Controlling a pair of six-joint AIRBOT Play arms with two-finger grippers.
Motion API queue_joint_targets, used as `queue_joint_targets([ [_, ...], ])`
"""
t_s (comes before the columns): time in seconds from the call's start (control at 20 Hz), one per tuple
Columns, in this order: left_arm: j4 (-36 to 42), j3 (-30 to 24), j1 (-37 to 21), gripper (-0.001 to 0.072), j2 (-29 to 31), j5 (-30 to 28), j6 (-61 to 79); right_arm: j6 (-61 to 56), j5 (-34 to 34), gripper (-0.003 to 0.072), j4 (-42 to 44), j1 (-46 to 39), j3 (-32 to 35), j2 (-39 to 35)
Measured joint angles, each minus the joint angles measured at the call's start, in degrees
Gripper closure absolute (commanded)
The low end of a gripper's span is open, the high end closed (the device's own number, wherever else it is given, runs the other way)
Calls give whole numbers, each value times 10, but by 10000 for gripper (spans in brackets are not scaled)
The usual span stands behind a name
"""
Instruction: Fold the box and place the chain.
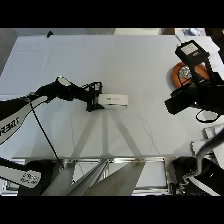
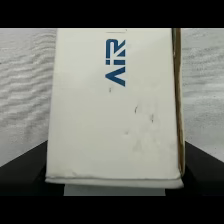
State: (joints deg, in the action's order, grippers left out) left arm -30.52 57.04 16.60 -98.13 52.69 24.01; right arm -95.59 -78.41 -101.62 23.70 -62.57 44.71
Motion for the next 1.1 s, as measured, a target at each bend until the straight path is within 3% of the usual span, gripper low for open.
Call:
queue_joint_targets([
  [0.25,-3,0,-1,704,39,-1,-50,0,0,672,1,0,0,0],
  [0.6,-46,0,-1,704,204,-3,-273,0,0,672,2,0,0,0],
  [0.8,-134,0,-1,704,325,-5,-416,0,0,672,1,0,0,0],
  [1.1,-351,0,-2,700,476,-21,-648,0,0,672,1,0,0,0],
])
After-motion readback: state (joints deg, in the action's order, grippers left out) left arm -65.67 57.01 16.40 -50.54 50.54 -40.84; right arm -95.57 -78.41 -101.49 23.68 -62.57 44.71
